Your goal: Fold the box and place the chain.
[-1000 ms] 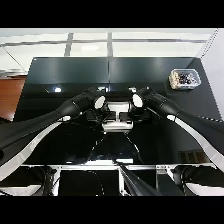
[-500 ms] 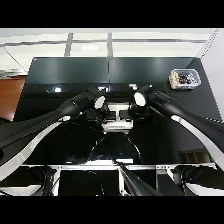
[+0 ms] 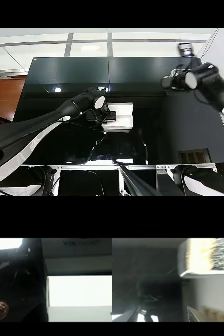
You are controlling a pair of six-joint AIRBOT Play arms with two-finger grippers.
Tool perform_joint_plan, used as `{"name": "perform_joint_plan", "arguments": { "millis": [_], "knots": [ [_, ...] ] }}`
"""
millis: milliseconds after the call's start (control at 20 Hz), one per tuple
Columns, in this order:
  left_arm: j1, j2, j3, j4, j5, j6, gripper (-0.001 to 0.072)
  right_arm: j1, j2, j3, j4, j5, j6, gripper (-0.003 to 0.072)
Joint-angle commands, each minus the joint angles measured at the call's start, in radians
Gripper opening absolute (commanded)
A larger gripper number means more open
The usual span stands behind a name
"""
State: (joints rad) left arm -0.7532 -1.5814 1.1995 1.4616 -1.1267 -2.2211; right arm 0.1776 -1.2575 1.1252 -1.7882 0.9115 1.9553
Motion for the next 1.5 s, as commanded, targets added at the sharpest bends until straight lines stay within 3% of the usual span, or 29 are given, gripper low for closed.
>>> {"name": "perform_joint_plan", "arguments": {
  "millis": [0, 100, 200, 300, 650, 700, 800, 850, 900, 950, 1250, 1450],
  "knots": [
    [0.001, 0.0, 0.001, 0.0, -0.007, 0.0, 0.0029, -0.253, -0.193, 0.151, 0.322, -0.091, 0.14, 0.0714],
    [0.001, 0.0, 0.001, -0.001, -0.007, 0.0, 0.0029, -0.323, -0.347, 0.35, 0.477, 0.04, 0.2, 0.0713],
    [0.001, 0.0, 0.001, -0.005, -0.008, 0.0, 0.0029, -0.36, -0.481, 0.527, 0.489, 0.196, 0.278, 0.0713],
    [0.001, 0.0, 0.001, -0.005, -0.007, 0.0, 0.0029, -0.378, -0.568, 0.633, 0.49, 0.248, 0.282, 0.0713],
    [0.001, 0.0, 0.001, -0.004, -0.007, 0.0, 0.0029, -0.391, -0.665, 0.666, 0.495, 0.229, 0.321, 0.0643],
    [0.001, 0.0, 0.001, -0.004, -0.007, 0.0, 0.0029, -0.389, -0.677, 0.666, 0.497, 0.23, 0.321, 0.0594],
    [0.001, 0.0, 0.001, -0.005, -0.007, 0.0, 0.003, -0.389, -0.701, 0.666, 0.494, 0.228, 0.307, 0.0573],
    [0.001, 0.0, 0.001, -0.004, -0.006, 0.0, 0.0029, -0.389, -0.711, 0.666, 0.495, 0.224, 0.285, 0.0474],
    [0.001, 0.0, 0.001, -0.005, -0.003, 0.0, 0.0029, -0.389, -0.716, 0.666, 0.499, 0.213, 0.235, 0.0246],
    [0.001, 0.0, 0.001, -0.005, -0.003, 0.0, 0.0029, -0.389, -0.709, 0.668, 0.511, 0.208, 0.158, 0.0022],
    [0.001, 0.0, 0.001, -0.005, -0.005, 0.0, 0.0029, -0.389, -0.502, 0.669, 0.509, 0.307, -0.23, 0.0016],
    [0.001, 0.0, 0.001, -0.004, -0.008, 0.0, 0.0029, -0.389, -0.305, 0.669, 0.513, 0.352, -0.371, 0.0013]
  ]
}}
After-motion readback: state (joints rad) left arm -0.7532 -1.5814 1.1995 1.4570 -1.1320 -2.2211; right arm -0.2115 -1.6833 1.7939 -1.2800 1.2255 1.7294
